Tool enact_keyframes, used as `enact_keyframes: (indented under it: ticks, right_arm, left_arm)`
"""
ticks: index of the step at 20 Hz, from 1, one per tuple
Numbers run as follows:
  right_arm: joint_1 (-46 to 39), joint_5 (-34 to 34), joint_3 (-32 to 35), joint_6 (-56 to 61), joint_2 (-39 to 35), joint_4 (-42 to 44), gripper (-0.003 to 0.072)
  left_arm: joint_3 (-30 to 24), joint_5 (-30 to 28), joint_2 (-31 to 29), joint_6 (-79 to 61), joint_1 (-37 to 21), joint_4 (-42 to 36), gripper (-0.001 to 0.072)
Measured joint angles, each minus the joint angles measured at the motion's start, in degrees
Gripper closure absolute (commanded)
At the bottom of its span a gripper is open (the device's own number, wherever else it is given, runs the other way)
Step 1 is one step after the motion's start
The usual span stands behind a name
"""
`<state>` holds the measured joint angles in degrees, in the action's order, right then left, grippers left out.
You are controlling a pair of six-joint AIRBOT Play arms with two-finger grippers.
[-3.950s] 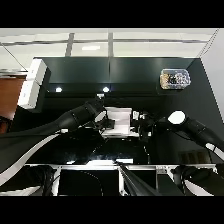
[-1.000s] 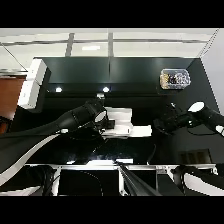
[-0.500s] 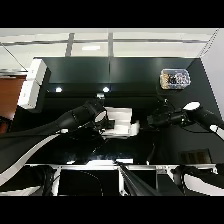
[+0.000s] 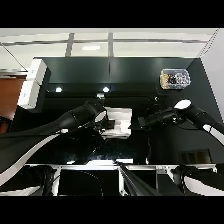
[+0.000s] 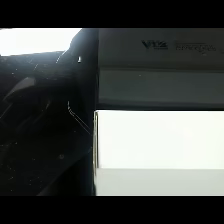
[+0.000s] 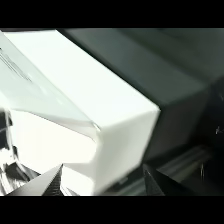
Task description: Fold the box and place the chain.
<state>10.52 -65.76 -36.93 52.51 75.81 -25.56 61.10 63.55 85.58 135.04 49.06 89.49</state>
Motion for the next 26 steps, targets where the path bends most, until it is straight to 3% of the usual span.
enact_keyframes:
  ticks: [8,12,13,18,24,25,26]
  right_arm:
    - [10.23,6.29,-7.41,22.75,-0.13,-14.53,0.0122]
    - [19.26,8.11,-12.79,42.69,-0.13,-32.33,0.0133]
    - [21.18,8.37,-13.6,47.3,-0.13,-36.41,0.0266]
    - [28.76,9.03,-15.43,65.55,-0.11,-50.01,0.0306]
    - [32.46,9.35,-15.8,77.46,1.68,-55.84,0.0306]
    - [32.65,9.29,-15.82,78.38,2.14,-55.93,0.0317]
    - [32.83,9.33,-15.85,79.06,2.58,-56.04,0.0379]
  left_arm:
    - [0.0,-0.09,0.0,0.02,0.0,0.02,0.0678]
    - [0.0,-0.22,0.0,0.02,0.0,0.02,0.0677]
    - [0.0,-0.31,0.0,0.02,0.0,0.02,0.0678]
    - [0.0,-0.33,0.0,0.02,0.0,0.02,0.0678]
    - [0.0,-0.33,0.0,0.0,0.0,0.0,0.0678]
    - [0.0,-0.33,0.0,0.0,0.0,0.0,0.0677]
    - [0.0,-0.31,0.0,0.0,0.0,0.0,0.0677]
